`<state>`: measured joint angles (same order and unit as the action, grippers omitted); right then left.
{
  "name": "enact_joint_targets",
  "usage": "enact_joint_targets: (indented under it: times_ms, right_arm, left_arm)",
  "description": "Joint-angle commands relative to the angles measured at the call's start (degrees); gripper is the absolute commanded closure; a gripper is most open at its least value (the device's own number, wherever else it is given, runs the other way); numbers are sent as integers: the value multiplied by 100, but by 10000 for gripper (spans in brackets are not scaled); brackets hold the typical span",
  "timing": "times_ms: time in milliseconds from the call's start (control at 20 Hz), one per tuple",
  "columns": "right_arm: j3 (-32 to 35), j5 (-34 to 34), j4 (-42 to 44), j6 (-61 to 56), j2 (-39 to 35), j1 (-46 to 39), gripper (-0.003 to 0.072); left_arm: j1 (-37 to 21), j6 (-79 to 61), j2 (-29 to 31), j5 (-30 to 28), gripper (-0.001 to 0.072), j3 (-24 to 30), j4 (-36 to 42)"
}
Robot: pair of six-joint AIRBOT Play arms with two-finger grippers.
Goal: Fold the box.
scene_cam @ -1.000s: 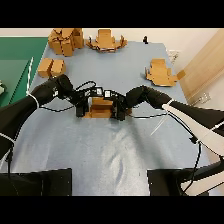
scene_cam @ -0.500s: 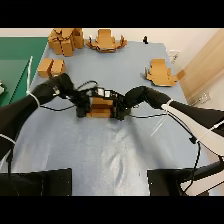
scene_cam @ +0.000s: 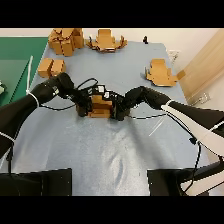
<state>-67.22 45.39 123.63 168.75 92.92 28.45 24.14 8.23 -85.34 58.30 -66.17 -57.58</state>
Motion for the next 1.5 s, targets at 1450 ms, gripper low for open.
enact_joint_targets:
  times_ms: [1450]
  right_arm:
    - [4,17,-39,15,-2,-2,172]
  left_arm:
    - [-848,-2699,-474,669,546,2,1843]
